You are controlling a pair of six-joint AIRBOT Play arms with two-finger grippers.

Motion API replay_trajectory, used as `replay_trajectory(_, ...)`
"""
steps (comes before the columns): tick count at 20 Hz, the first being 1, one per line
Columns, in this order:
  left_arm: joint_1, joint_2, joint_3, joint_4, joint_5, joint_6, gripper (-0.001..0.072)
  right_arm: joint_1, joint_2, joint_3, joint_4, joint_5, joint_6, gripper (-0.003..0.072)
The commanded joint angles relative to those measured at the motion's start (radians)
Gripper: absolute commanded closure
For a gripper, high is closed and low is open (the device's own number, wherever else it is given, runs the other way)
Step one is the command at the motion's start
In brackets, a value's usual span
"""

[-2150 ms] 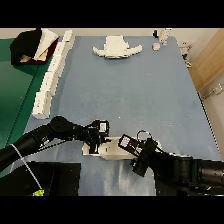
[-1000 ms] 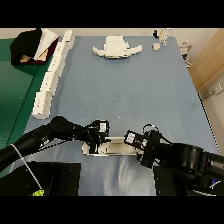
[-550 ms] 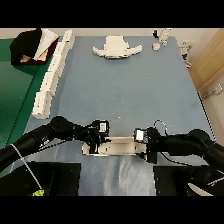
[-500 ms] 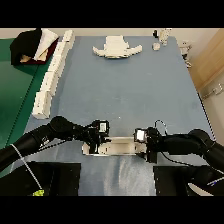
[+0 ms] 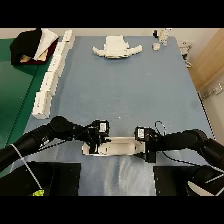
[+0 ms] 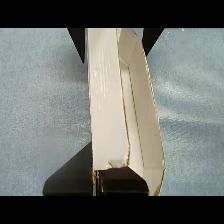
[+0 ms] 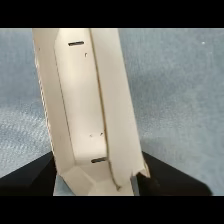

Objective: Fold the box.

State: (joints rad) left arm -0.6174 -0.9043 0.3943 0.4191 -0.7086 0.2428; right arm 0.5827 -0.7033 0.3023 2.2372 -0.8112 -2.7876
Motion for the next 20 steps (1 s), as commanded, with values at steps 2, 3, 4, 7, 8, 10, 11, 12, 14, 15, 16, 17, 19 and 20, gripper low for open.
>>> replay_trajectory(2,0.001,0.000,0.000,0.000,0.000,0.000,0.0697,-0.003,-0.031,-0.011,0.013,-0.001,-0.082,-0.0030)
replay_trajectory(3,0.001,0.000,0.000,0.000,0.000,0.000,0.0697,-0.003,-0.047,-0.011,0.018,0.000,-0.104,-0.0031)
replay_trajectory(4,0.001,0.000,0.000,0.000,0.000,0.000,0.0697,-0.003,-0.063,-0.011,0.029,0.004,-0.128,-0.0031)
replay_trajectory(7,0.001,0.000,0.000,0.000,0.000,0.000,0.0697,-0.003,-0.108,-0.011,0.065,0.018,-0.184,-0.0030)
replay_trajectory(8,0.001,0.000,0.000,0.000,0.000,0.000,0.0697,-0.003,-0.119,-0.010,0.069,0.019,-0.183,-0.0030)
replay_trajectory(10,0.001,0.000,0.000,0.000,0.000,0.000,0.0697,-0.003,-0.130,-0.011,0.067,0.022,-0.183,-0.0030)
replay_trajectory(11,0.001,0.000,0.000,0.000,0.000,0.000,0.0697,-0.003,-0.133,-0.011,0.066,0.030,-0.183,-0.0030)
replay_trajectory(12,0.001,0.000,0.000,0.000,0.000,0.000,0.0697,-0.003,-0.133,-0.011,0.064,0.043,-0.183,-0.0030)
replay_trajectory(14,0.001,0.000,0.000,0.000,0.000,0.000,0.0697,-0.003,-0.133,-0.011,0.062,0.051,-0.184,-0.0030)
replay_trajectory(15,0.001,0.000,0.000,0.000,0.000,0.000,0.0697,-0.003,-0.135,-0.011,0.060,0.051,-0.190,-0.0031)
replay_trajectory(16,0.001,0.000,0.000,0.000,0.000,0.000,0.0697,-0.003,-0.140,-0.011,0.060,0.051,-0.191,-0.0030)
replay_trajectory(17,0.001,0.000,0.000,0.000,0.000,0.000,0.0697,-0.003,-0.145,-0.011,0.060,0.051,-0.196,-0.0030)
replay_trajectory(19,0.001,0.000,0.000,0.000,0.000,0.000,0.0696,-0.003,-0.154,-0.011,0.060,0.051,-0.198,-0.0023)
replay_trajectory(20,0.001,0.000,0.000,0.000,0.000,0.000,0.0697,-0.003,-0.154,-0.011,0.060,0.051,-0.198,-0.0022)
